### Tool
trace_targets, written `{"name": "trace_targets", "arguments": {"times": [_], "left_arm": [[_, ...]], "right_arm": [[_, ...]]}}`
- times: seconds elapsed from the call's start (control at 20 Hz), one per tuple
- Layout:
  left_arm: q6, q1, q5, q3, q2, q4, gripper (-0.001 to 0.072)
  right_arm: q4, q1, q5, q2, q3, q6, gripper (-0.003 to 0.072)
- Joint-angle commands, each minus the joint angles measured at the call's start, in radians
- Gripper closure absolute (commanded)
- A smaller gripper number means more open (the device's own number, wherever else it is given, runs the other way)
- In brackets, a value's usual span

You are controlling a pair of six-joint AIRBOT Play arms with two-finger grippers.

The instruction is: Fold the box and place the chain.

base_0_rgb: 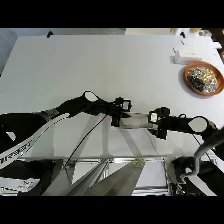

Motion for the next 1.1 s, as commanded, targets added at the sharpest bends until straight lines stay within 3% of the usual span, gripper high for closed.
{"name": "trace_targets", "arguments": {"times": [0.0,0.5,0.6,1.05], "left_arm": [[0.0,0.0,0.0,0.0,0.0,0.0,0.0699],[0.0,0.0,0.0,0.0,0.0,0.0,0.0699],[0.0,0.0,0.0,0.0,0.0,0.0,0.0699],[0.0,0.0,0.0,0.0,0.0,0.0,0.0699]], "right_arm": [[0.115,-0.049,0.02,-0.068,0.0,-0.151,-0.0014],[0.228,-0.084,0.088,-0.167,0.0,-0.316,0.005],[0.228,-0.084,0.087,-0.185,0.0,-0.319,0.0158],[0.219,-0.084,0.072,-0.229,0.0,-0.318,0.0162]]}}
